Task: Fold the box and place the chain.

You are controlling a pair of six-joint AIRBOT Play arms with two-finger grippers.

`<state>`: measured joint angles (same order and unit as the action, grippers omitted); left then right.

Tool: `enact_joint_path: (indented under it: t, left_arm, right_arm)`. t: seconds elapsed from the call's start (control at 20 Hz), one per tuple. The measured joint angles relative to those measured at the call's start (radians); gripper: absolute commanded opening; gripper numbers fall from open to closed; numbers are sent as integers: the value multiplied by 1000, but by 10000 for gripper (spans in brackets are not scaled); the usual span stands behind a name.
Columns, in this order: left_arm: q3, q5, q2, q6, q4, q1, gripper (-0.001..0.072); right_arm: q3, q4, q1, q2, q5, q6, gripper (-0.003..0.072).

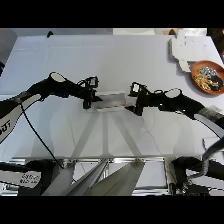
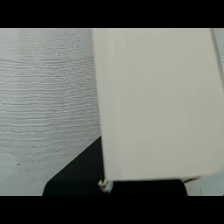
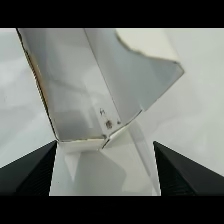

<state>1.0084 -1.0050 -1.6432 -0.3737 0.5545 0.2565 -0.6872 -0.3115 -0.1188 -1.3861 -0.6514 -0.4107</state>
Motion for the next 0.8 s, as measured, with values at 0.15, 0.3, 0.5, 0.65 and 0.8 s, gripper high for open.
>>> enact_joint_path:
  t: [0.15, 0.3, 0.5, 0.65, 0.8]
  left_arm:
    - [0, -2, 0, 0, 0, 0, 13]
    - [0, -1, 0, 0, 0, 0, 13]
    - [0, -2, 0, 0, 0, 0, 13]
    - [0, -1, 0, 0, 0, 0, 13]
    - [0, 0, 0, 0, 0, 0, 13]
  right_arm:
    - [0, 63, 7, -13, -39, -76, 676]
    - [0, 92, 10, -38, -56, -138, 676]
    - [-18, 106, 12, -98, -88, -209, 676]
    - [-66, 108, 12, -149, -132, -233, 676]
    - [-100, 109, 12, -185, -161, -241, 676]
